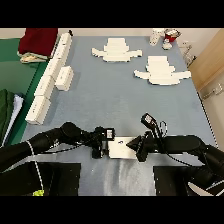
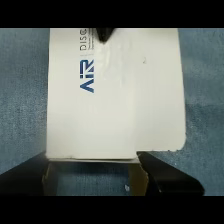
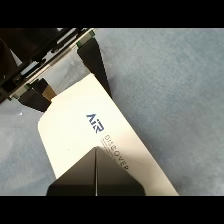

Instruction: Fold the box.

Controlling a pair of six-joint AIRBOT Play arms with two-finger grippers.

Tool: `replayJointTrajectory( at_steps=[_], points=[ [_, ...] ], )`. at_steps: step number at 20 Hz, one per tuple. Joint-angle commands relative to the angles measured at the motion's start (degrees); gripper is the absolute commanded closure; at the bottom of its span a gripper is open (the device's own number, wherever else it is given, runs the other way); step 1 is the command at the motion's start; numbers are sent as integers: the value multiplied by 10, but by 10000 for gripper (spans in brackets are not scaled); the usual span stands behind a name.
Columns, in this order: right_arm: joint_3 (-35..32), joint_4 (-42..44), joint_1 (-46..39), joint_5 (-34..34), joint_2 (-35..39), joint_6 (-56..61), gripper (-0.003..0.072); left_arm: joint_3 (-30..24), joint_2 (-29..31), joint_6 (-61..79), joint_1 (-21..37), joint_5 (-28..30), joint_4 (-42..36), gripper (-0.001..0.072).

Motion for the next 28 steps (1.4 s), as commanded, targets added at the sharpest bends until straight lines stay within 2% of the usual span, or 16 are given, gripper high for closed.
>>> replayJointTrajectory(
  at_steps=[1, 2, 3, 5, 6, 8, 9, 12, 15, 17, 20, 24, 28],
  points=[
    [-1, -14, 12, 12, 0, 0, 674, 0, 0, 0, 0, 0, 0, 286],
    [4, -14, 14, 6, 6, -6, 672, 0, 0, 0, 0, 0, 0, 287],
    [12, -19, 17, 0, 13, -12, 597, 0, 0, 0, 0, 0, 0, 287],
    [31, -36, 19, -17, 29, -47, 270, 0, 0, 0, 0, 0, 0, 287],
    [42, -54, 19, -25, 34, -62, 190, 0, 0, 0, 0, 0, 0, 287],
    [58, -96, 19, -31, 34, -85, 151, 0, 0, 0, 0, 0, 0, 287],
    [63, -117, 19, -31, 32, -105, 84, 0, 0, 0, 0, 0, 0, 287],
    [64, -151, 20, -44, 27, -174, 84, 0, 0, 0, 0, 0, 0, 287],
    [64, -183, 55, -44, 25, -170, 83, 0, 0, 0, 0, 0, 0, 287],
    [64, -244, 101, -16, 25, -101, 82, 0, 0, 0, 0, 0, 0, 287],
    [65, -383, 176, 35, 25, 50, 82, 0, 0, 0, 0, 0, 0, 287],
    [64, -561, 230, 57, 16, 219, 83, 0, 0, 0, 0, 0, 0, 287],
    [65, -584, 231, 60, -15, 232, 103, 0, 0, 0, 0, 0, 0, 287]
  ],
)
